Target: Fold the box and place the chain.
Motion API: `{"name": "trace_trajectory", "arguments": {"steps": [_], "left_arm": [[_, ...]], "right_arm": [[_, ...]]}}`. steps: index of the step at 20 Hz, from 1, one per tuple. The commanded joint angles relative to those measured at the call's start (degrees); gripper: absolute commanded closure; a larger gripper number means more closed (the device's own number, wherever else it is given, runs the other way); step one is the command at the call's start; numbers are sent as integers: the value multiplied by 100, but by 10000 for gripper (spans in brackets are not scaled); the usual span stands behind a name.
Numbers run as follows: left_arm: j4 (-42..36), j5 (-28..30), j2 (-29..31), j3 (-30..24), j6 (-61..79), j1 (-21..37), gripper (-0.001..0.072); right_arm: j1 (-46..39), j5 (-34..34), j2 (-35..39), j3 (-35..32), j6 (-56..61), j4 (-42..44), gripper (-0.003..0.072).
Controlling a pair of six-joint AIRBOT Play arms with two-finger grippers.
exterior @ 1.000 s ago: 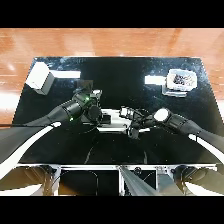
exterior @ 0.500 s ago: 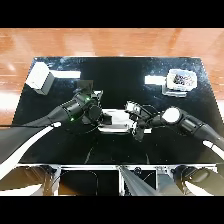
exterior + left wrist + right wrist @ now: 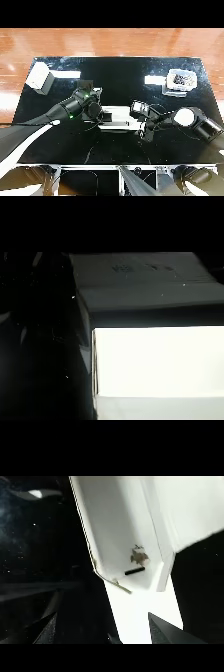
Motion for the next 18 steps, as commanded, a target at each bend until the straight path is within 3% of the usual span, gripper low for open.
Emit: {"name": "trace_trajectory", "arguments": {"steps": [1,6,18], "left_arm": [[7,9,2,11,0,7,688],[4,7,2,11,2,7,689],[-9,-7,2,11,2,4,688]], "right_arm": [[-2,-164,103,17,396,-391,4],[-2,-70,103,17,1132,-706,4],[-2,-249,103,17,1292,-433,3]]}}
